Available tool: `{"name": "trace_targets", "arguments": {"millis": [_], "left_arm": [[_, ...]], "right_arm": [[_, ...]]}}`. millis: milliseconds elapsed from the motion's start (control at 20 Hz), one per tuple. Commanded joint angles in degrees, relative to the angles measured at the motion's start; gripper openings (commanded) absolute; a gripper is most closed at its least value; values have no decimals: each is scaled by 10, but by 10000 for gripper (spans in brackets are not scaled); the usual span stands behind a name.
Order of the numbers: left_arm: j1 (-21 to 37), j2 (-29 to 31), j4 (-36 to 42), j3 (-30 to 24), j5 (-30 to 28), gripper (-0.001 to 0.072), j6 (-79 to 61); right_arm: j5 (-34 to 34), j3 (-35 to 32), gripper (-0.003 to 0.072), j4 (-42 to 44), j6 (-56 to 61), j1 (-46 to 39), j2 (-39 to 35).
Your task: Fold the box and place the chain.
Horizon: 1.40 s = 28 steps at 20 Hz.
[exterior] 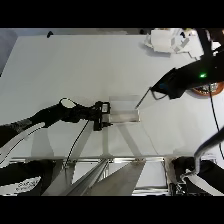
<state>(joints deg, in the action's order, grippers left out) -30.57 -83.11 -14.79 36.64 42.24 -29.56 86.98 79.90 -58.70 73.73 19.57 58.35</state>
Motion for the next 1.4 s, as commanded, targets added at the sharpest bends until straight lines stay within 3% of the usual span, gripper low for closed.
{"name": "trace_targets", "arguments": {"millis": [0,150,450,600,800,1050,1100,1200,1350], "left_arm": [[0,0,0,0,0,113,0],[0,0,0,0,0,113,0],[0,0,0,0,0,113,0],[0,0,0,0,0,113,0],[0,0,0,0,0,113,0],[0,0,0,0,0,113,0],[0,0,0,0,0,113,0],[0,0,0,0,0,113,0],[0,0,0,0,0,113,0]], "right_arm": [[-60,-11,18,-31,28,95,0],[-114,-54,18,-79,61,129,1],[-284,-188,19,-69,56,158,26],[-329,-237,19,-73,53,177,68],[-354,-247,19,-73,54,179,124],[-323,-247,22,-71,54,183,151],[-322,-247,70,-71,54,183,152],[-310,-247,281,-71,55,183,144],[-260,-237,292,-98,55,169,93]]}}
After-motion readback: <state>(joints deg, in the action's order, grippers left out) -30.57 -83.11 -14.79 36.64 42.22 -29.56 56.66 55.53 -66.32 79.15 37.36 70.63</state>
